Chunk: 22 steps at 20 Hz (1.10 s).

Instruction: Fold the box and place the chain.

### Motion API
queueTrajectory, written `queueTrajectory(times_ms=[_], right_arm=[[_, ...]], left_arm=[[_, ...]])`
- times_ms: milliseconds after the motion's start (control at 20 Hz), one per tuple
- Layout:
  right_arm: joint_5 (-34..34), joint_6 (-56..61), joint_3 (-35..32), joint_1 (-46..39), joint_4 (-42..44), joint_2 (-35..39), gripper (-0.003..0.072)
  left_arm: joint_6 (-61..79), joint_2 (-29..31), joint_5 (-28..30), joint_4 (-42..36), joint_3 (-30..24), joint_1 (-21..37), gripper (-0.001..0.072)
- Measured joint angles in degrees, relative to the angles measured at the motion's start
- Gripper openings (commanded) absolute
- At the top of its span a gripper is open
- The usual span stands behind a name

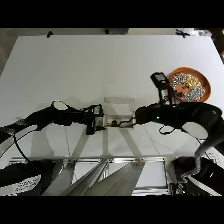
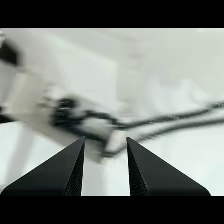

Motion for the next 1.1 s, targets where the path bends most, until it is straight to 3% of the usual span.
queueTrajectory(times_ms=[150, 500, 650, 1100], right_arm=[[2.2, -2.0, 0.0, -6.0, -0.5, 0.8, 0.0404], [3.3, -8.0, 0.0, -19.4, -1.3, -0.8, 0.0412], [3.4, -10.4, 0.0, -24.7, -1.3, -4.5, 0.0485], [-0.5, -13.0, 0.0, -32.0, -0.7, -18.7, 0.0485]], left_arm=[[0.0, 0.0, 0.0, 0.0, 0.0, 0.0, 0.0270], [0.0, 0.0, 0.0, 0.0, 0.0, 0.0, 0.0270], [0.0, 0.0, 0.0, 0.0, 0.0, 0.0, 0.0270], [0.0, 0.0, 0.0, 0.0, 0.0, 0.0, 0.0270]])
